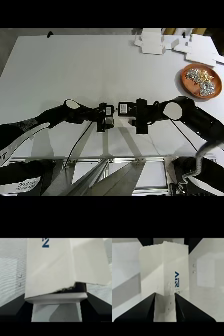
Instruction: Fold the box and place the chain.
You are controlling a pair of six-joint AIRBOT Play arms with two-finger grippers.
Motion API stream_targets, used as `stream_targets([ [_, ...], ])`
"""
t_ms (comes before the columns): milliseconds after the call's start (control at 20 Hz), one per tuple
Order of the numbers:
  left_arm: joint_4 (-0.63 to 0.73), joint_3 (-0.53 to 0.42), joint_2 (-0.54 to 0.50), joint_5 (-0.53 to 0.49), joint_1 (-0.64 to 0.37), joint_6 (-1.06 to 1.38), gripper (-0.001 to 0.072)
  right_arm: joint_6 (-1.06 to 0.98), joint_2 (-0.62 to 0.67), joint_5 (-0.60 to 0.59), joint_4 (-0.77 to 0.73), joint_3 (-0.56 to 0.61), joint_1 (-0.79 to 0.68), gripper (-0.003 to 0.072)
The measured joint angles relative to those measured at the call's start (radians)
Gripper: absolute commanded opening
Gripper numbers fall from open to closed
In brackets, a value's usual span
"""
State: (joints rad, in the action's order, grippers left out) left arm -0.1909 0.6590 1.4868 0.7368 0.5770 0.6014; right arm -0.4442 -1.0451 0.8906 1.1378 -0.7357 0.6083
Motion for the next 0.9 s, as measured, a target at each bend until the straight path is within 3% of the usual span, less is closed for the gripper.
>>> stream_targets([
  [100, 0.000, 0.000, 0.000, -0.002, 0.000, -0.002, 0.0212, -0.001, -0.005, -0.001, 0.003, 0.000, 0.000, 0.0146],
  [200, 0.000, 0.000, 0.000, -0.002, 0.000, -0.002, 0.0212, -0.002, -0.007, -0.005, 0.006, 0.000, 0.000, 0.0054],
  [900, 0.000, 0.000, 0.000, -0.003, -0.001, -0.001, 0.0212, -0.006, -0.009, -0.036, 0.010, 0.000, 0.000, 0.0054],
])
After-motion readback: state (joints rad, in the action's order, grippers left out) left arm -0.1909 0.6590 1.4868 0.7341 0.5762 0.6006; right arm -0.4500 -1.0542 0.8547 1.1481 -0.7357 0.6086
